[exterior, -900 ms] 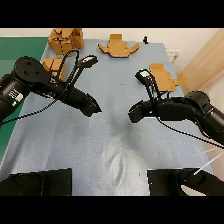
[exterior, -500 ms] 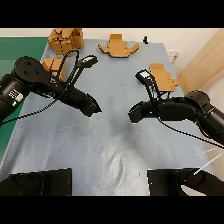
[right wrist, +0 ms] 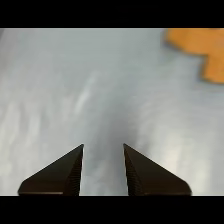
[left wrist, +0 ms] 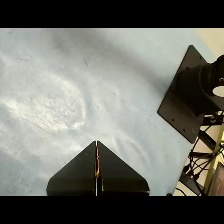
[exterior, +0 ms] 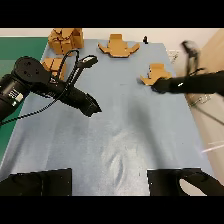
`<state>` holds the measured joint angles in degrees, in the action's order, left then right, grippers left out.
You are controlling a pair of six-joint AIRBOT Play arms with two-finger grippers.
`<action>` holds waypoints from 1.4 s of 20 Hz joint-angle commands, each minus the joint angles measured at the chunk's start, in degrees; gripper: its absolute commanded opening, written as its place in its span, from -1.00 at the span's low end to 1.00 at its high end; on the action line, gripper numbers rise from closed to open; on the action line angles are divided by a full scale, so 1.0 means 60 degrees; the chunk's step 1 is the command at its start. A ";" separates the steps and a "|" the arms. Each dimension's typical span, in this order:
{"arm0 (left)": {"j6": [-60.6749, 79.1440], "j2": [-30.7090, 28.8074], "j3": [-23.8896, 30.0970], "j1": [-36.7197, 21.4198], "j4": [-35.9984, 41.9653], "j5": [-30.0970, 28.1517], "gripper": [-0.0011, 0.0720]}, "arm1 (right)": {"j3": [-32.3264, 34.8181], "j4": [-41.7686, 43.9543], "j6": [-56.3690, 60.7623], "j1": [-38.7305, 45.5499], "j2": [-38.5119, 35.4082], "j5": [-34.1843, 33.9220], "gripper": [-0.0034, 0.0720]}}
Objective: Fold the box.
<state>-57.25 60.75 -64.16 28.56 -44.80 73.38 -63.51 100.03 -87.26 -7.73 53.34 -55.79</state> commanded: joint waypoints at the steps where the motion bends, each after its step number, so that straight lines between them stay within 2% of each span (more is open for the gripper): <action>1: 0.0073 0.0000 0.0004 -0.0011 -0.0073 -0.0670 -0.92 | -0.0892 -0.0015 -0.0641 0.2568 0.0324 -0.0131 0.18; 5: 0.0033 0.0000 0.0004 0.0004 -0.0022 -0.0732 -0.92 | -0.1453 0.0036 -0.1151 0.4364 0.1694 0.0812 0.18; 8: 0.0066 0.0004 0.0004 -0.0015 -0.0149 -0.0747 -0.92 | -0.2014 0.0022 -0.1155 0.4816 0.3260 0.1934 0.18; 11: 0.0044 0.0055 0.0007 -0.0015 -0.0707 -0.0918 -0.92 | -0.3013 0.0455 -0.1220 0.5107 0.5231 0.2033 0.20; 13: 0.0018 0.0069 0.0007 -0.0015 -0.1093 -0.0903 -0.92 | -0.3982 0.1475 -0.1217 0.5526 0.6557 0.1807 0.20; 15: 0.0018 0.0069 0.0004 -0.0015 -0.1351 -0.0903 -0.92 | -0.5508 0.3814 -0.1220 0.6262 0.8062 0.1086 0.20; 17: 0.0026 0.0069 0.0004 -0.0015 -0.1402 -0.0918 -0.92 | -0.7133 0.4983 -0.1217 0.6841 0.9471 0.0317 0.21; 18: 0.0026 0.0069 0.0007 -0.0015 -0.1402 -0.0922 -0.92 | -0.7748 0.5013 -0.1217 0.6980 0.9956 0.0080 0.39; 19: 0.0022 0.0069 0.0004 -0.0015 -0.1402 -0.0925 -0.92 | -0.8171 0.4965 -0.1228 0.7020 1.0331 0.0073 0.53; 23: 0.0022 0.0069 0.0007 -0.0015 -0.1402 -0.1086 -0.92 | -0.8845 0.4878 -0.3585 0.6859 1.1122 0.0219 0.53; 28: -0.0033 0.0069 0.0004 -0.0004 -0.1395 -0.1195 -0.92 | -0.8845 0.4834 -0.3949 0.6805 1.1719 0.0412 0.53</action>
